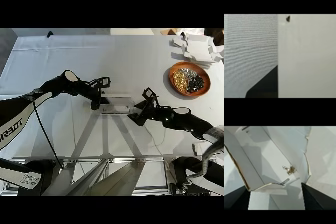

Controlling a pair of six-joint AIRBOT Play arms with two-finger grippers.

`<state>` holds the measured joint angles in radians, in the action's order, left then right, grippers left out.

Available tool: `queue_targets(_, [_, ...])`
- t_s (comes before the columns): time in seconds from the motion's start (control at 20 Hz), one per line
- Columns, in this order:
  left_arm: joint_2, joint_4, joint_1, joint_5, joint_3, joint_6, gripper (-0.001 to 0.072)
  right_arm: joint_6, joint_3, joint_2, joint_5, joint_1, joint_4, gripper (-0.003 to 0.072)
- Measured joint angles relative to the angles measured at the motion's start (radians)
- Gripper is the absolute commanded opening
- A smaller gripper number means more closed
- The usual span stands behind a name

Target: Fold the box and place the chain.

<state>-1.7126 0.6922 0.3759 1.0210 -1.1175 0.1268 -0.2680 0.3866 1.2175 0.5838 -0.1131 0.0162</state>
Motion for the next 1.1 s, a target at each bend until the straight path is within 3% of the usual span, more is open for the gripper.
queue_targets(0.8, [0.000, 0.000, 0.000, 0.000, 0.000, 0.000, 0.0010, 0.164, 0.010, 0.000, -0.024, 0.000, 0.014, 0.0720])
queue_targets(1.1, [0.000, 0.000, 0.000, 0.000, 0.000, 0.000, 0.0010, 0.121, 0.010, 0.000, -0.023, 0.001, 0.014, 0.0719])
